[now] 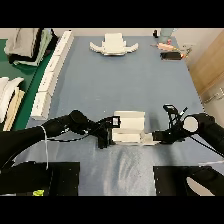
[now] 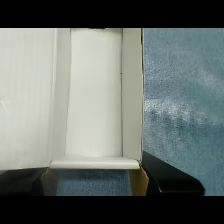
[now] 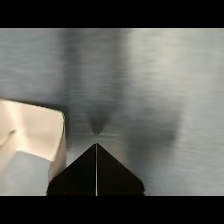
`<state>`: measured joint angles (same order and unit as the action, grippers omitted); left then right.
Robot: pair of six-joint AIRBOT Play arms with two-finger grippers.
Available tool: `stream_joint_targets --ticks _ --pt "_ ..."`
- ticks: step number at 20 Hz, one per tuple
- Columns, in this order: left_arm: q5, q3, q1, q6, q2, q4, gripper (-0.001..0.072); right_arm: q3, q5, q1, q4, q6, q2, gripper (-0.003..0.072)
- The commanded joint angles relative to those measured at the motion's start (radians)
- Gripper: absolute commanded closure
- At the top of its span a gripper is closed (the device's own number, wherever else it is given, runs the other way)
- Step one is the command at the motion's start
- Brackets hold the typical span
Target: Fold the box.
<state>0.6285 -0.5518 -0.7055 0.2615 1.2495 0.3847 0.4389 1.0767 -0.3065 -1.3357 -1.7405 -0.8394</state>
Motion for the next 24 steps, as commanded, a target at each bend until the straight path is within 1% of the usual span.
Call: stream_joint_targets --ticks 1,5,6,7,8,9,12,16,17,18,19,24 --pt "0.000 0.000 0.001 0.000 0.000 0.000 0.0244 0.009 -0.019 0.006 0.177 0.101 0.002 0.0679" --pt "0.000 0.000 0.001 0.000 0.000 0.000 0.0244 0.018 -0.022 0.006 0.178 0.101 0.085 0.0676" --pt "0.000 0.000 0.001 0.000 0.000 0.000 0.0244 0.018 -0.022 0.006 0.181 0.102 0.100 0.0651" --pt "0.000 0.000 0.001 0.000 0.000 0.000 0.0245 0.018 -0.023 0.006 0.185 0.102 0.112 0.0564" --pt "0.000 0.000 0.001 0.000 0.000 0.000 0.0244 0.018 -0.024 0.006 0.188 0.102 0.121 0.0437" --pt "0.000 0.000 0.001 0.000 0.000 0.000 0.0244 0.019 -0.024 0.006 0.190 0.101 0.125 0.0382" --pt "0.000 0.000 0.001 0.000 0.000 0.000 0.0244 0.021 -0.032 0.006 0.216 0.103 0.125 0.0381" --pt "0.000 0.000 0.001 0.000 0.000 0.000 0.0244 0.021 -0.048 0.006 0.349 0.193 0.122 0.0380" --pt "0.000 0.000 0.001 0.000 0.000 0.000 0.0244 0.021 -0.048 0.006 0.360 0.199 0.122 0.0337" --pt "0.000 0.000 0.001 0.000 0.000 0.000 0.0244 0.021 -0.050 0.006 0.362 0.198 0.122 0.0174" --pt "0.000 0.000 0.001 0.000 0.000 0.000 0.0244 0.021 -0.051 0.006 0.362 0.196 0.120 0.0157" --pt "0.000 0.000 0.001 0.000 0.000 0.000 0.0244 0.021 -0.057 0.006 0.362 0.196 0.068 0.0180"
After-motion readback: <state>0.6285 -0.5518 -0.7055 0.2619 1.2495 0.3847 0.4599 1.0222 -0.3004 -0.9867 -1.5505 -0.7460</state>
